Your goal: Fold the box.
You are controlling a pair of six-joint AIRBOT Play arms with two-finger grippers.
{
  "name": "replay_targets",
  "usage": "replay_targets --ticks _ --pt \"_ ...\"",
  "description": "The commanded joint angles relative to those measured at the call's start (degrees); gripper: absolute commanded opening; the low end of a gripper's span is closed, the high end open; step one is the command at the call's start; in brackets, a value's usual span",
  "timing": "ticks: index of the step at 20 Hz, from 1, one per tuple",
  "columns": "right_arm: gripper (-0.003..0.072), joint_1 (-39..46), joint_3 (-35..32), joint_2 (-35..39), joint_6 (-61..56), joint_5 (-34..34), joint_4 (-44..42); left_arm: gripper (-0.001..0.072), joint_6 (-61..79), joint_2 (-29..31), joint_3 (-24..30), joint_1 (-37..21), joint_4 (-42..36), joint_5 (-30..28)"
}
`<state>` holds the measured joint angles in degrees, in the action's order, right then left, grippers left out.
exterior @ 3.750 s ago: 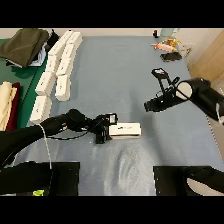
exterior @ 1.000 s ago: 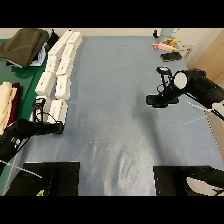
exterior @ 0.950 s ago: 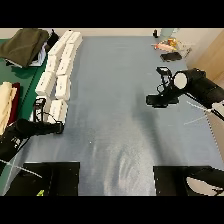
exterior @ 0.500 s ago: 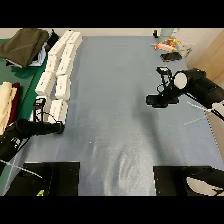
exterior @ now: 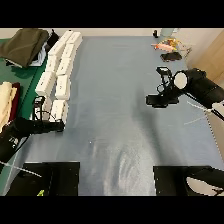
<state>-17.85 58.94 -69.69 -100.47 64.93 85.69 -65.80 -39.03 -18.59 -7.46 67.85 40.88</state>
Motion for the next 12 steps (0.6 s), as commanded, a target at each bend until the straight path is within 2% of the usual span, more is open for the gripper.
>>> replay_targets --ticks 1,5,8,12 --pt "0.0007 0.02 0.02 0.00 0.00 0.02 0.00 0.0694 -0.09 2.93 -3.28 -0.13 4.59 4.94" --pt "0.0007 0.02 0.02 0.00 -0.02 0.02 0.00 0.0694 -0.26 6.25 -9.40 -0.13 7.17 13.92" --pt "0.0007 0.02 0.02 0.00 -0.02 0.02 0.00 0.0694 -2.38 7.63 -15.58 -0.11 6.64 16.87" --pt "0.0007 0.02 0.02 0.00 -0.02 0.02 0.00 0.0689 -4.26 7.80 -21.40 0.20 -1.53 18.60"
